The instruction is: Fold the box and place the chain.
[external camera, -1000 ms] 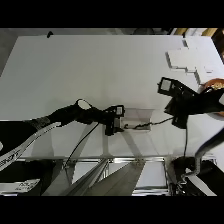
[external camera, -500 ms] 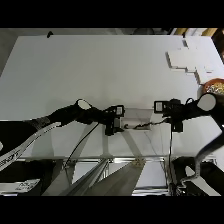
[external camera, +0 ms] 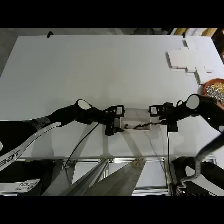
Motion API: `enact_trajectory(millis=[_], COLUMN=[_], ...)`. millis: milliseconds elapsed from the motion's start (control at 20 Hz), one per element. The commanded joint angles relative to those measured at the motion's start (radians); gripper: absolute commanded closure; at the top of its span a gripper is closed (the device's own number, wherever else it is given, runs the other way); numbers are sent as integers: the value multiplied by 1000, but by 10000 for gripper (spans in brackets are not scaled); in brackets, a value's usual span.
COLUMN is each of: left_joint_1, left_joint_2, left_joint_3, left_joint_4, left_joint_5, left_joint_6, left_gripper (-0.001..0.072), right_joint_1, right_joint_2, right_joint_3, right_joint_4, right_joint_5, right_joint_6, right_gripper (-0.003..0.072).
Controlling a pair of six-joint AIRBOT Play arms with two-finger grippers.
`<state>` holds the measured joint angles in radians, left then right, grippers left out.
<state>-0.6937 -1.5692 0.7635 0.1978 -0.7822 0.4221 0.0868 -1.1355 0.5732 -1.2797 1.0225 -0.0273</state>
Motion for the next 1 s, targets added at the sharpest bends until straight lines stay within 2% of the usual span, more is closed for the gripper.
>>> enact_trajectory(millis=[0, 100, 200, 350, 550, 750, 950], left_joint_1=[0, 0, 0, 0, 0, 0, 0], left_joint_2=[1, 1, 1, 1, 1, 1, 1], left_joint_3=[0, 0, 0, 0, 0, 0, 0], left_joint_4=[0, 0, 0, 0, 0, 0, 0], left_joint_5=[0, 0, 0, 0, 0, 0, 0], left_joint_6=[0, 0, 0, 0, 0, 0, 0], left_gripper=[397, 397, 397, 397, 397, 397, 397], right_joint_1=[-1, -1, -1, -1, -1, 0, 45], right_joint_2=[-31, -38, -40, 8, 191, 370, 424], right_joint_3=[-13, -15, -15, -15, -15, -15, -15], right_joint_4=[1, 1, 2, -7, 34, 255, 450], right_joint_5=[-4, -6, 8, 44, 105, 212, 222], right_joint_6=[-8, -8, -8, 4, 48, 57, 57], right_gripper=[511, 560, 671, 672, 672, 672, 672])
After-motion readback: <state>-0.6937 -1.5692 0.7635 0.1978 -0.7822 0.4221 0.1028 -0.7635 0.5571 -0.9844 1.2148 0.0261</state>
